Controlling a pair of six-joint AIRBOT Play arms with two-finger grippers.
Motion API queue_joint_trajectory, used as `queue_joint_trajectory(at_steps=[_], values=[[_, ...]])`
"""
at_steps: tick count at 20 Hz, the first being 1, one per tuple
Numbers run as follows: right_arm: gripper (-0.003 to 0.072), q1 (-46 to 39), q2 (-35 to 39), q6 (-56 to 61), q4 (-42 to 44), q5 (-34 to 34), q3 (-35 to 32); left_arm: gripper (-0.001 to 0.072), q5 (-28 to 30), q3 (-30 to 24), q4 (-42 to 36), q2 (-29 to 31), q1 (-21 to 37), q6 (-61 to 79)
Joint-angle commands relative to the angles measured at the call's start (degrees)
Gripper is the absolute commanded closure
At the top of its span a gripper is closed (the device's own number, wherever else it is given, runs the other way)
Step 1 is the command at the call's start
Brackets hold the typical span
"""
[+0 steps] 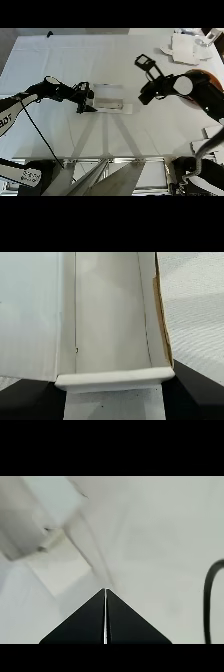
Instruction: Fold the box and place the chain.
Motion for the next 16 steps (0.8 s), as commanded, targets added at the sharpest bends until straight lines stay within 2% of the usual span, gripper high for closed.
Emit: queue_joint_trajectory(at_steps=[1, 3, 7, 12, 16], values=[[0.0679, -8.07, 0.02, 8.26, 3.52, 3.19, -2.49, 0.0556, 0.02, 0.04, 0.02, 0.02, 0.00, 0.00], [0.0680, -11.34, -1.46, 6.78, 8.98, 2.25, -6.64, 0.0556, 0.02, 0.04, 0.02, 0.02, 0.00, 0.00], [0.0680, -12.02, -7.61, 3.93, 18.03, -1.84, -13.70, 0.0556, 0.02, 0.04, 0.00, 0.00, 0.00, 0.00], [0.0681, -12.02, -15.17, -10.14, 41.22, -2.71, -14.03, 0.0556, 0.02, 0.04, 0.02, 0.02, 0.00, 0.00], [0.0681, -12.00, -19.23, -10.43, 43.60, -2.86, -14.03, 0.0556, 0.00, 0.04, 0.02, 0.02, 0.00, 0.00]])
